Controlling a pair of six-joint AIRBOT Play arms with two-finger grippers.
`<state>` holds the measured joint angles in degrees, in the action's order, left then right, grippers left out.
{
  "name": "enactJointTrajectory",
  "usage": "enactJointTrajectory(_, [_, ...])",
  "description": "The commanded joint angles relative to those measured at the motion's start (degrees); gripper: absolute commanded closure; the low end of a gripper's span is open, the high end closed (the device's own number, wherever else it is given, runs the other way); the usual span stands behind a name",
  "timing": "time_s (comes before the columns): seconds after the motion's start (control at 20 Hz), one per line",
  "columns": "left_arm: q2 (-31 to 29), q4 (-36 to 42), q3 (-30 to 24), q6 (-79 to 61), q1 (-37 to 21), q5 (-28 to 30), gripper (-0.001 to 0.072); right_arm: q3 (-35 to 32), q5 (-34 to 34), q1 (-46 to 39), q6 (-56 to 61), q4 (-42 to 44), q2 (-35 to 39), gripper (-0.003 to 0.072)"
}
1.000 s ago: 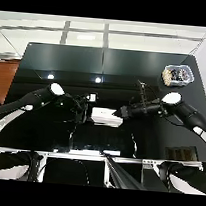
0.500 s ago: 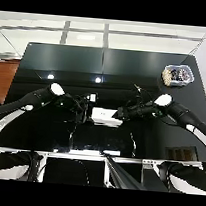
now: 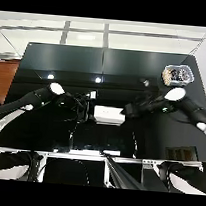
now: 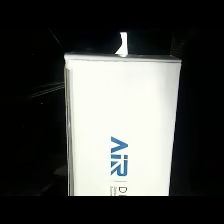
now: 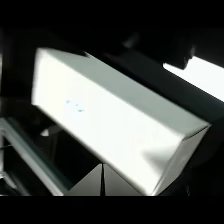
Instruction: Fold the box and place the chain.
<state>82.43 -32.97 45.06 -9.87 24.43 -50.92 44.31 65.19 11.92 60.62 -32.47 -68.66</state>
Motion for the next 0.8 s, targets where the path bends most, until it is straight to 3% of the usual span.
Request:
enactJointTrajectory(0.0, [-0.7,0.4,0.2,-0.3,0.0,4.5,0.0279,4.6,10.0,-9.5,0.8,-4.5,7.4,0.0664])
enactJointTrajectory(0.05, [-1.3,-0.2,0.3,-0.2,0.0,5.6,0.0172,4.6,10.4,-12.4,1.1,-5.4,9.9,0.0664])
enactJointTrajectory(0.1, [-2.1,-1.7,0.4,-0.2,0.0,5.9,-0.0005,4.6,11.6,-15.4,1.2,-6.7,12.3,0.0664])
enactJointTrajectory(0.35, [-11.0,-12.7,1.0,7.3,0.0,3.9,-0.0005,4.6,17.1,-28.3,1.6,-14.1,20.0,0.0663])
enactJointTrajectory(0.45, [-13.7,-9.5,1.0,8.8,0.5,2.7,-0.0005,4.6,16.9,-30.5,1.5,-14.1,21.0,0.0664])
enactJointTrajectory(0.6, [-12.3,-5.1,3.6,8.9,3.4,4.6,-0.0002,4.3,15.5,-30.3,1.5,-14.1,21.0,0.0664])
enactJointTrajectory(0.75, [-4.9,-5.1,10.8,12.1,7.0,3.4,0.0000,3.0,15.6,-30.3,1.5,-14.1,21.0,0.0664])
